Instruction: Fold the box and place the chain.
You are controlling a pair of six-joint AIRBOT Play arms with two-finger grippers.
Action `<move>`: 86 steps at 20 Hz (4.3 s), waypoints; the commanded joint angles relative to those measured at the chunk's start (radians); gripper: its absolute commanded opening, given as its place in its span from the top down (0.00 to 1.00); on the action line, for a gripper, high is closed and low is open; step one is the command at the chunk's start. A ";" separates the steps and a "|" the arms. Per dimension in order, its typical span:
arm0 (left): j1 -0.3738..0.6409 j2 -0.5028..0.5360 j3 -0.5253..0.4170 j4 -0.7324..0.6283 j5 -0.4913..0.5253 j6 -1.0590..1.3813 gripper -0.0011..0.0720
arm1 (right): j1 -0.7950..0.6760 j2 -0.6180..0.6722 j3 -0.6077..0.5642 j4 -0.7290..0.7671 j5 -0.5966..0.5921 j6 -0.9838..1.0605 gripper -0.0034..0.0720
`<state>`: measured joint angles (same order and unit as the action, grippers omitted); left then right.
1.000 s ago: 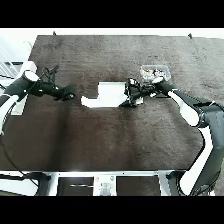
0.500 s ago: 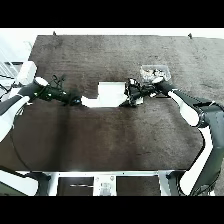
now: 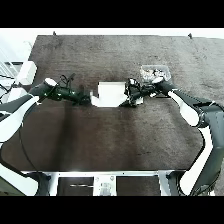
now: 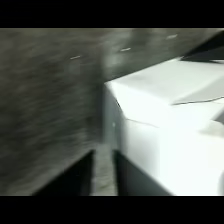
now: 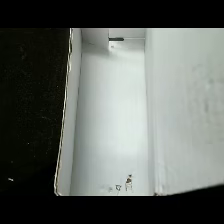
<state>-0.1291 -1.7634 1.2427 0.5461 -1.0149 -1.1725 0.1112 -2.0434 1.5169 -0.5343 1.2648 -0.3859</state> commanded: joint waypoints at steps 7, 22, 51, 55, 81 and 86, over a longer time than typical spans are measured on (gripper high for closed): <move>-0.003 -0.002 0.056 -0.080 -0.080 0.031 0.64 | 0.000 0.000 0.000 0.000 0.000 0.000 0.47; -0.068 -0.002 0.110 -0.013 -0.090 -0.025 0.50 | 0.000 0.000 0.000 0.000 0.000 0.000 0.47; -0.017 0.049 0.063 0.160 -0.075 -0.082 0.40 | 0.000 0.000 0.000 0.000 0.000 0.000 0.47; -0.049 0.049 0.063 0.127 -0.010 -0.077 0.40 | 0.000 0.000 0.000 0.000 0.000 0.000 0.48; -0.266 -0.023 0.294 0.517 -0.019 -0.544 0.41 | 0.000 0.000 0.000 0.000 0.000 0.000 0.47; -0.285 -0.059 0.355 0.577 -0.059 -0.610 0.41 | 0.000 0.000 0.000 0.000 0.000 0.000 0.47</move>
<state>-0.4007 -1.8019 1.5677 1.0775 -1.0485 -1.7412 0.1112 -2.0434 1.5173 -0.5346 1.2644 -0.3847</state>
